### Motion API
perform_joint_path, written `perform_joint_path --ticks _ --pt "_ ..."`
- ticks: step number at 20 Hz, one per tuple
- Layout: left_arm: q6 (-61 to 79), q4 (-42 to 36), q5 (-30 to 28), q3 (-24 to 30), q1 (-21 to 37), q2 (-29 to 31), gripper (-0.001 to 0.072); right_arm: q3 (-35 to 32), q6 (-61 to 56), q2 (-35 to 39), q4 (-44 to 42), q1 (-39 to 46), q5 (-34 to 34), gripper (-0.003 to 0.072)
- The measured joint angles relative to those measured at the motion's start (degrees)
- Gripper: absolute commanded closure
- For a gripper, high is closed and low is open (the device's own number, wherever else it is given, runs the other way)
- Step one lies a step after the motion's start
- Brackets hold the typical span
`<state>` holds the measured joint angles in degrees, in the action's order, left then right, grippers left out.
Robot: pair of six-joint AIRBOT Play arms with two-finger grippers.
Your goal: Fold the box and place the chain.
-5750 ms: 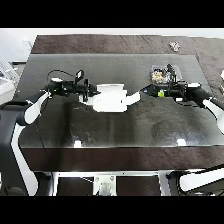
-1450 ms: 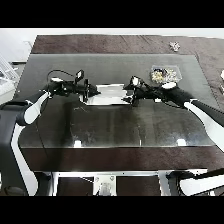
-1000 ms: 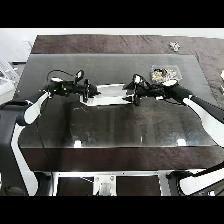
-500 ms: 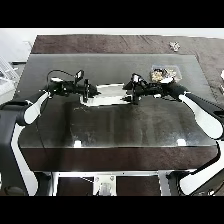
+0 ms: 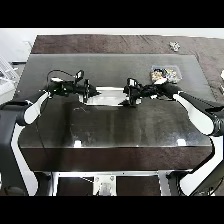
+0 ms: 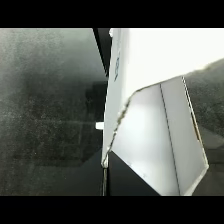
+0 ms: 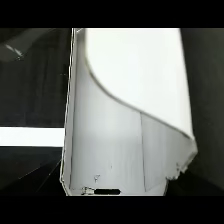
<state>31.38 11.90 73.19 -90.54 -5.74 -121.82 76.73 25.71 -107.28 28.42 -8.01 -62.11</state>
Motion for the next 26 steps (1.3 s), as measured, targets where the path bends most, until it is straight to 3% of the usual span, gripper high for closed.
perform_joint_path --ticks 8,10,26 --pt "0.0 -0.1 -0.1 0.0 0.0 0.0 0.0688 3.4 0.0 -2.3 0.7 -0.4 -1.4 0.0048" --pt "0.0 -0.1 -0.2 0.0 0.0 0.0 0.0688 3.7 0.4 -2.5 0.8 -0.4 -1.6 -0.0007" --pt "0.0 -0.1 -0.2 0.0 0.0 0.0 0.0688 3.8 0.8 -2.8 2.0 -0.4 -2.5 -0.0007"
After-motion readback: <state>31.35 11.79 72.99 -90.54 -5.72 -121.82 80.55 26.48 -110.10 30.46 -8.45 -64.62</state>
